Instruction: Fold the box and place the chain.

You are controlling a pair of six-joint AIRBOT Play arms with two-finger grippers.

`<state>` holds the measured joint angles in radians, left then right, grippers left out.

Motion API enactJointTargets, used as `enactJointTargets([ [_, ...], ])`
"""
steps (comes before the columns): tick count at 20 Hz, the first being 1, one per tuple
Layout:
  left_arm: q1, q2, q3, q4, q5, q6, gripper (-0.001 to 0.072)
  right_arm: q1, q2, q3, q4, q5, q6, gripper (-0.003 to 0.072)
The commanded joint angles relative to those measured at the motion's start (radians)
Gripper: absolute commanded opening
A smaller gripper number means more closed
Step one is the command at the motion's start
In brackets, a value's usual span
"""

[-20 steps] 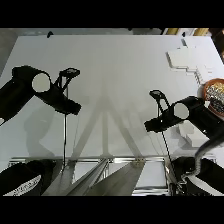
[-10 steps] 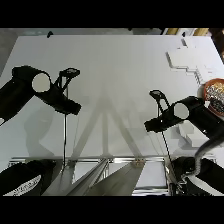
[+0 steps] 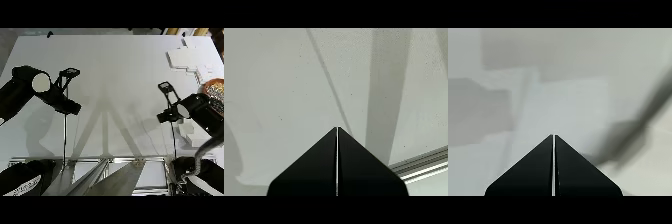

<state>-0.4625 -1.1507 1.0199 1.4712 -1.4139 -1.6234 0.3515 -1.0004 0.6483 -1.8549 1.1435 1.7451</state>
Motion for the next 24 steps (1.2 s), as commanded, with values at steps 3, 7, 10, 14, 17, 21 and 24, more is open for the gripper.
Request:
enactJointTargets([
  [3, 0.0, 0.001, 0.0, 0.0, 0.0, 0.0, 0.0008, -0.364, 0.005, 0.001, -0.242, 0.034, -0.159, 0.002],
  [7, 0.0, 0.001, 0.0, 0.0, 0.0, 0.0, 0.0008, -0.674, 0.004, 0.001, -0.243, -0.061, -0.303, 0.0444],
  [10, 0.0, 0.001, 0.0, 0.0, 0.0, 0.0, 0.0008, -0.87, -0.023, 0.001, -0.198, -0.086, -0.301, 0.0444],
  [14, 0.0, 0.001, 0.0, 0.0, 0.0, 0.0, 0.0008, -0.958, -0.069, 0.026, -0.229, -0.091, -0.307, 0.0445],
  [17, 0.0, 0.001, 0.0, 0.0, 0.0, 0.0, 0.0008, -0.958, -0.109, 0.052, -0.249, -0.09, -0.314, 0.0444],
  [21, 0.0, 0.001, 0.0, 0.0, 0.0, 0.0, 0.0008, -0.927, -0.114, 0.082, -0.257, -0.093, -0.341, 0.0444],
  [24, 0.0, 0.001, 0.0, 0.0, 0.0, 0.0, 0.0008, -0.887, -0.114, 0.113, -0.242, -0.087, -0.34, 0.0444],
])
